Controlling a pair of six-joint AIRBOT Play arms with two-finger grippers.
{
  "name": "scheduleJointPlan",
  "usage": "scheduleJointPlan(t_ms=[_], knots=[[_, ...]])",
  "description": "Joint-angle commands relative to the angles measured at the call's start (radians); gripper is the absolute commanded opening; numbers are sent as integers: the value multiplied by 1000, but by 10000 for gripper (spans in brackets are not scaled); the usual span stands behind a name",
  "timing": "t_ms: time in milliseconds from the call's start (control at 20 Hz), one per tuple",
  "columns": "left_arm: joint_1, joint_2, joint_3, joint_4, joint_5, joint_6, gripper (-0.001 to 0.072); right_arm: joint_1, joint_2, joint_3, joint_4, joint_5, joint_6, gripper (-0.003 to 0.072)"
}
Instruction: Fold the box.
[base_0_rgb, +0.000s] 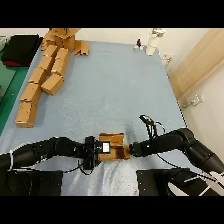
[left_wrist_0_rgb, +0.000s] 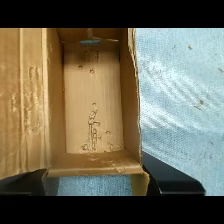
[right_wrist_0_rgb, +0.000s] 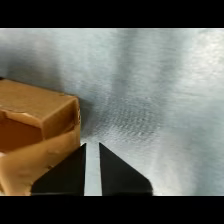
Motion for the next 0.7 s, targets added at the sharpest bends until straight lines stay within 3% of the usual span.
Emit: scheduleJointPlan(t_ms=[0, 50, 150, 500, 600, 650], knots=[[0, -1, 0, 0, 0, 0, 351, 2, 21, 2, 101, -3, -25, 173], [0, -1, 0, 0, 0, 0, 351, 1, 21, 2, 106, -2, -25, 174], [0, -1, 0, 0, 0, 0, 351, 1, 21, 2, 106, -4, -25, 318], [0, -1, 0, 0, 0, 0, 351, 1, 21, 17, 108, -3, -24, 345], [0, -1, 0, 0, 0, 0, 351, 2, 21, 37, 108, -2, -25, 479], [0, -1, 0, 0, 0, 0, 351, 1, 19, 37, 107, 0, -25, 495]])
